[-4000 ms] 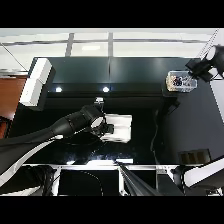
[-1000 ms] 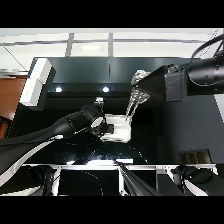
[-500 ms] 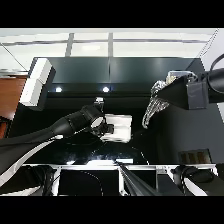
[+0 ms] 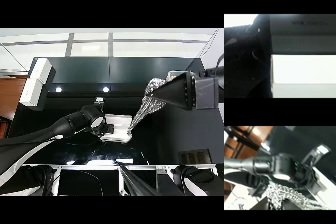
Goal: Fold the box and place the chain.
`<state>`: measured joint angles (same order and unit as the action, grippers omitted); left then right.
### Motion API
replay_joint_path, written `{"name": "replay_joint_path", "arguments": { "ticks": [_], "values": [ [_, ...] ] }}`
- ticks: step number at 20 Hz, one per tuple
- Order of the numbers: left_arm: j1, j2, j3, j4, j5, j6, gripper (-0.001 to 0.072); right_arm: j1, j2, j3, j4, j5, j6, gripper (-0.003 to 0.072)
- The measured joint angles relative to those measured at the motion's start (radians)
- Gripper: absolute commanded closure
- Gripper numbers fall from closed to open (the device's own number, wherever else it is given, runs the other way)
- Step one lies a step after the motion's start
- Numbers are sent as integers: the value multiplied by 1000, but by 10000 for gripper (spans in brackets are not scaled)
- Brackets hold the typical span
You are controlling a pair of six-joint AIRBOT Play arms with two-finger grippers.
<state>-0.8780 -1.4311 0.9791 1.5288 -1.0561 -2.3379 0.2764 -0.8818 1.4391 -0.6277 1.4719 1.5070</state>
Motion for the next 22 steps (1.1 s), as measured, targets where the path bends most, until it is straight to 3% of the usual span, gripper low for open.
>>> {"name": "replay_joint_path", "arguments": {
  "ticks": [11,22],
  "values": [
    [0,0,0,0,0,0,682,155,-6,-161,-116,-188,26,682],
    [0,0,0,0,0,0,682,171,-5,-46,-86,-196,18,682]
  ]
}}
